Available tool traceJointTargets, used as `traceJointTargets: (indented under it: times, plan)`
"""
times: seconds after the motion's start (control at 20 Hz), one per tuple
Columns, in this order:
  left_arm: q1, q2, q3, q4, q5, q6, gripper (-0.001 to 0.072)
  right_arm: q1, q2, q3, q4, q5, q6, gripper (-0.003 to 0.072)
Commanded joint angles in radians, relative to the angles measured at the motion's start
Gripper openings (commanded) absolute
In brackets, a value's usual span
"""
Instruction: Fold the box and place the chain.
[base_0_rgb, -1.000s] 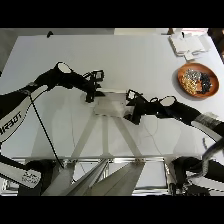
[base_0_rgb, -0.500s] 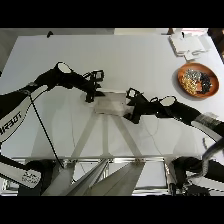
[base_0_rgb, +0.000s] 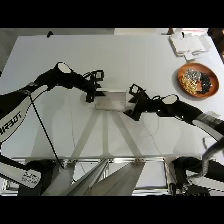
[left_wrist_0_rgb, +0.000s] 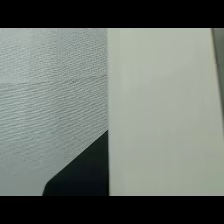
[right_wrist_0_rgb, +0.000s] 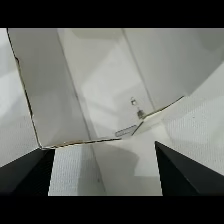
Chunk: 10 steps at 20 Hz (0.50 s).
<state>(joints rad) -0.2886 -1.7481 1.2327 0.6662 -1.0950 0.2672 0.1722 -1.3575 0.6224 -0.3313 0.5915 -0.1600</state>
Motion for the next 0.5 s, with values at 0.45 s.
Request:
traceJointTargets:
  times: [0.45]
  plan:
    - [0.0,0.001,0.001,0.001,-0.001,0.002,0.0014,-0.061,-0.098,0.095,0.021,0.05,-0.127,0.0695]
